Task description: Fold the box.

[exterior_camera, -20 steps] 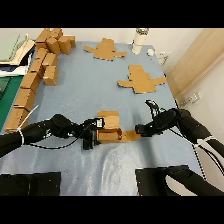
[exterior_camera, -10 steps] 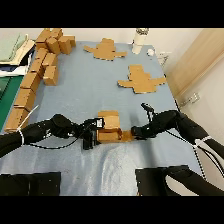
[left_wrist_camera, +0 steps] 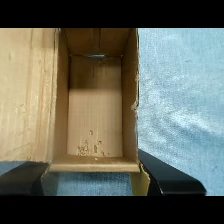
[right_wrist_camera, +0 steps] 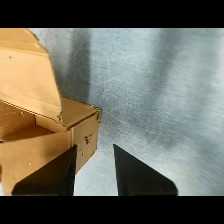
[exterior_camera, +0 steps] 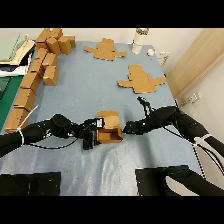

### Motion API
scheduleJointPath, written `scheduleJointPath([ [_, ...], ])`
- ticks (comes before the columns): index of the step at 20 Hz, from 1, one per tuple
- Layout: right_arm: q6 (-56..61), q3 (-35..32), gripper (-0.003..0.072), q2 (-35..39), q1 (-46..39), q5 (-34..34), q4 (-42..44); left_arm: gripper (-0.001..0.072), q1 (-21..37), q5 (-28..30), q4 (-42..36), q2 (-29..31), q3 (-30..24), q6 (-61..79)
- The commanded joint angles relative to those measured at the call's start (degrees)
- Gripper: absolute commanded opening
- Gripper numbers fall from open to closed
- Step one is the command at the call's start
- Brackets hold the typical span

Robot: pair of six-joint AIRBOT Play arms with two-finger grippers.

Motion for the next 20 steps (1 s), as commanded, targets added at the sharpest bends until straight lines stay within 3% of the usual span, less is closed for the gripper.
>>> scheduleJointPath([
  [1, -0.3, 0.5, 0.0352, 0.0, 0.6, 0.3, 0.7, 0.0590, 0.0, 0.0, 0.0, 0.0, 0.1, 0.0],
  [3, -0.3, 0.5, 0.0370, 0.0, 0.6, -0.3, 0.7, 0.0591, 0.0, 0.0, 0.0, 0.0, 0.1, 0.0],
  [4, -0.3, 0.5, 0.0449, 0.0, 0.6, -0.8, 0.8, 0.0590, 0.0, 0.0, 0.0, 0.0, 0.1, 0.0],
  [8, -0.3, 0.5, 0.0546, 0.0, 0.6, -1.4, 1.4, 0.0591, 0.0, 0.0, 0.0, 0.0, 0.1, 0.0],
  [20, 3.7, 1.9, 0.0504, 0.1, 0.5, -3.9, -5.4, 0.0591, 0.0, 0.0, 0.0, 0.0, 0.1, 0.0],
])
